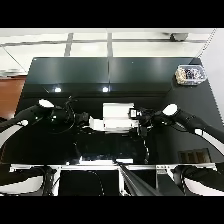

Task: Fold the box and place the chain.

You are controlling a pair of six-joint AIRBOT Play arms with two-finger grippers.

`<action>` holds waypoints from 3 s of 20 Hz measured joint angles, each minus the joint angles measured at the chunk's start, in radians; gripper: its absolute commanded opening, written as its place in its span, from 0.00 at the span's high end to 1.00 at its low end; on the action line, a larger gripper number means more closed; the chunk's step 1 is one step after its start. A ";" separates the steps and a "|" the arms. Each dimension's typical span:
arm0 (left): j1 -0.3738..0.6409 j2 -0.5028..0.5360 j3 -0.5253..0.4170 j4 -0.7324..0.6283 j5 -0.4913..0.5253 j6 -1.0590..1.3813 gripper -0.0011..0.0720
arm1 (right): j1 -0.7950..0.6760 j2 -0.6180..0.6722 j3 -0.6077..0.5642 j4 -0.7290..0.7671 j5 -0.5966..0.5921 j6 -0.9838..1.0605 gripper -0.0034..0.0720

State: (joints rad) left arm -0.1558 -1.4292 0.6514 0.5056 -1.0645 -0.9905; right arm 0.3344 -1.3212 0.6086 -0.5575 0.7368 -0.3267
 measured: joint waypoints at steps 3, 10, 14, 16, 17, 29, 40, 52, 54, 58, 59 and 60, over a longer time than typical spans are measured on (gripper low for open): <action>-0.008 -0.002 0.024 -0.014 -0.050 0.016 0.11 | 0.000 0.000 0.000 0.000 0.000 0.000 0.79; -0.077 -0.002 0.116 -0.024 -0.087 0.024 0.15 | 0.000 0.000 0.000 0.000 0.000 0.000 0.79; -0.159 -0.002 0.188 0.092 -0.073 -0.109 0.33 | 0.000 0.000 0.000 0.000 0.000 0.000 0.79; -0.204 -0.002 0.222 0.173 -0.065 -0.216 0.33 | 0.000 0.000 0.000 0.000 0.000 0.000 0.79; -0.224 -0.002 0.237 0.208 -0.057 -0.265 0.33 | 0.000 0.000 0.000 0.000 0.000 0.000 0.79; -0.393 -0.002 0.333 0.471 0.040 -0.671 0.52 | 0.000 0.000 0.000 0.000 0.000 0.000 0.79; -0.507 -0.007 0.390 0.748 0.057 -0.961 0.52 | 0.000 0.000 0.000 0.000 0.000 0.000 0.79; -0.600 -0.149 0.529 0.921 -0.098 -1.190 0.54 | 0.000 0.000 0.000 0.000 0.000 0.000 0.79; -0.607 -0.163 0.547 0.930 -0.111 -1.214 0.66 | 0.000 0.000 0.000 0.000 0.000 0.000 0.79; -0.616 -0.174 0.563 0.941 -0.126 -1.242 0.96 | 0.000 0.000 0.000 -0.002 0.004 0.001 0.79; -0.617 -0.174 0.563 0.941 -0.127 -1.243 0.95 | 0.000 0.000 0.000 -0.002 0.004 0.001 0.79; -0.619 -0.175 0.565 0.943 -0.128 -1.244 0.95 | 0.000 0.000 0.000 -0.002 0.003 0.001 0.79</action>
State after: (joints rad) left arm -0.7746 -1.6047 1.2163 1.4487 -1.1927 -2.2341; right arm 0.3344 -1.3212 0.6086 -0.5594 0.7403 -0.3260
